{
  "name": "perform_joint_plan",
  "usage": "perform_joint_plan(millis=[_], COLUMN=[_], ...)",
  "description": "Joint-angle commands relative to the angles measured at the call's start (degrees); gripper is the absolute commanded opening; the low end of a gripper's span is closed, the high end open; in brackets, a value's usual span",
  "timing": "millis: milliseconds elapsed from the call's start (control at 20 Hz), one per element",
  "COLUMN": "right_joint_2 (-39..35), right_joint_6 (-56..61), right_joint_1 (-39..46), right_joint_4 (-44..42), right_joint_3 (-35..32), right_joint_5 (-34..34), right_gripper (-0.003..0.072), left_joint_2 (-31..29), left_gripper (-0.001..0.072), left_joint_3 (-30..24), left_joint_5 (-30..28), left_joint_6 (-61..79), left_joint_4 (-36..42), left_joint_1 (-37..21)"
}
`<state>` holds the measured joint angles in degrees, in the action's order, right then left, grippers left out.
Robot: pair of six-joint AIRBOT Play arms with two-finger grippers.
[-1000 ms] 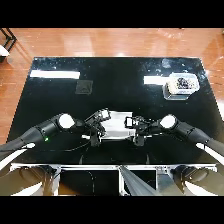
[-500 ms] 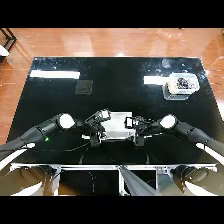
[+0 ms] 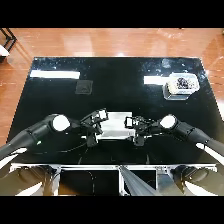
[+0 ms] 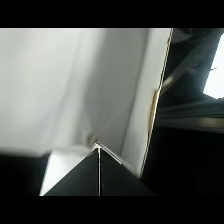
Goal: Fold the box and place the chain.
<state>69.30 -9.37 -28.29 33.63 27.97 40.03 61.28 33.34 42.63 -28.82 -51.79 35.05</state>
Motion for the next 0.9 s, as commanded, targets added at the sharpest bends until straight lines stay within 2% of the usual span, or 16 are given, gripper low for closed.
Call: perform_joint_plan(millis=[0,150,250,350,450,550,650,850], right_joint_2=[0.0,0.0,0.0,0.0,0.0,0.0,0.0,0.0], right_joint_6=[0.0,0.0,0.0,0.0,0.0,0.0,0.0,0.0], right_joint_1=[0.0,0.0,0.0,0.0,0.0,0.0,0.0,0.0], right_joint_4=[0.0,0.0,0.0,0.0,0.0,0.0,0.0,0.0], right_joint_3=[0.0,0.0,0.0,0.0,0.0,0.0,0.0,0.0], right_joint_5=[0.0,0.0,0.0,0.0,0.0,0.0,0.0,0.0], right_gripper=[0.0467,0.0467,0.0467,0.0467,0.0467,0.0467,0.0467,0.0467], left_joint_2=[-8.0,-14.6,-17.5,-18.1,-17.6,-17.1,-16.3,-13.0], left_gripper=[0.002,0.0022,0.0023,0.0022,0.0021,0.0021,0.0021,0.0021], left_joint_3=[0.0,0.0,0.0,0.0,0.0,-1.5,-5.2,-12.0], left_joint_5=[4.7,10.4,15.0,19.9,22.4,21.7,19.2,16.9], left_joint_6=[-12.8,-28.5,-34.8,-36.5,-38.0,-48.3,-57.0,-55.4], left_joint_4=[-9.4,-15.2,-14.8,-14.4,-11.1,-12.1,-13.7,-4.3], left_joint_1=[-3.2,-9.9,-16.7,-22.2,-25.0,-25.8,-27.1,-27.2])
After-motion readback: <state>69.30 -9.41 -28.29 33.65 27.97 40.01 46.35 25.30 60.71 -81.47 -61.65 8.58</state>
